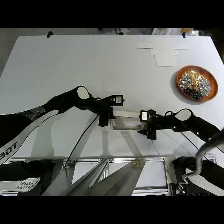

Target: Fold the box and place the chain.

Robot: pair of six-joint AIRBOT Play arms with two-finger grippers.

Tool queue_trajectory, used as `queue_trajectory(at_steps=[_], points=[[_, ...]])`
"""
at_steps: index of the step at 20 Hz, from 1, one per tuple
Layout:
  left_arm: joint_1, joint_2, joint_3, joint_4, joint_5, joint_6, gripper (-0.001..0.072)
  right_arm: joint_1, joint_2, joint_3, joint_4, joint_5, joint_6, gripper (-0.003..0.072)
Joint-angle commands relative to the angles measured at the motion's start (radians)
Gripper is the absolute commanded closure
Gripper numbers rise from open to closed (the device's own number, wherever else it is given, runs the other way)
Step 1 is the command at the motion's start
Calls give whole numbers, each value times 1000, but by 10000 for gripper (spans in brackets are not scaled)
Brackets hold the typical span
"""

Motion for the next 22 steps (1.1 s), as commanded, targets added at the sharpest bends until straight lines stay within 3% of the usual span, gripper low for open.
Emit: queue_trajectory(at_steps=[1,10,13,14,15,16,17,22], points=[[4,0,0,16,145,-1,701,1,0,0,-3,2,-5,256],[-2,0,0,12,106,-1,701,1,0,0,-3,3,-5,256],[-2,1,0,12,34,-1,700,1,0,0,-3,2,-5,256],[-2,1,0,12,18,0,677,1,0,0,-3,2,-5,256],[-2,4,0,14,2,0,556,1,0,0,-3,2,-5,256],[0,11,0,15,-23,-1,378,1,0,0,-3,2,-5,256],[3,22,0,15,-40,-2,263,1,0,0,-3,2,-5,256],[7,115,0,51,-177,-2,246,1,0,0,-3,2,-5,256]])
